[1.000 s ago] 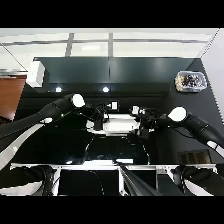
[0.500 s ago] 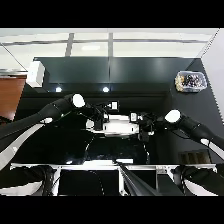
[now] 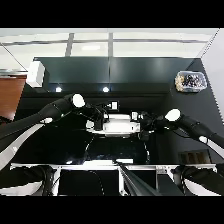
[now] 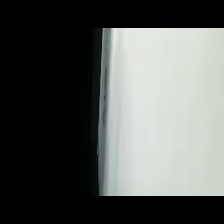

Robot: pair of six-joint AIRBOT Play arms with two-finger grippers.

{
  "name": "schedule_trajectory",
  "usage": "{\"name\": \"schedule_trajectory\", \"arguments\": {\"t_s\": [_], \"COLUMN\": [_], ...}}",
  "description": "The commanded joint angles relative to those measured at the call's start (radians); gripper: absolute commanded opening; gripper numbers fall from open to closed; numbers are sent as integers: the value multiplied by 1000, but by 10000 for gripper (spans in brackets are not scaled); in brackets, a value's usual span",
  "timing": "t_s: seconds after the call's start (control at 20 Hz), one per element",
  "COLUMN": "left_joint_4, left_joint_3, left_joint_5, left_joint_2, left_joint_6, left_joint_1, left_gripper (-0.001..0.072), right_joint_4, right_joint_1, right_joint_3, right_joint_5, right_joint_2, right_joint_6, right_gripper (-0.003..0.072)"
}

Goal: Fold the box and place the chain.

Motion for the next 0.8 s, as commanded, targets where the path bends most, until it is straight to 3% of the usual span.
{"name": "schedule_trajectory", "arguments": {"t_s": [0.0,0.75], "left_joint_4": [0,0], "left_joint_3": [1,1], "left_joint_5": [0,2], "left_joint_2": [0,0], "left_joint_6": [1,1], "left_joint_1": [0,0], "left_gripper": [31,31], "right_joint_4": [3,7], "right_joint_1": [-11,-9], "right_joint_3": [0,1], "right_joint_5": [-3,-3], "right_joint_2": [-2,-22], "right_joint_6": [-6,-6], "right_gripper": [711,710]}}
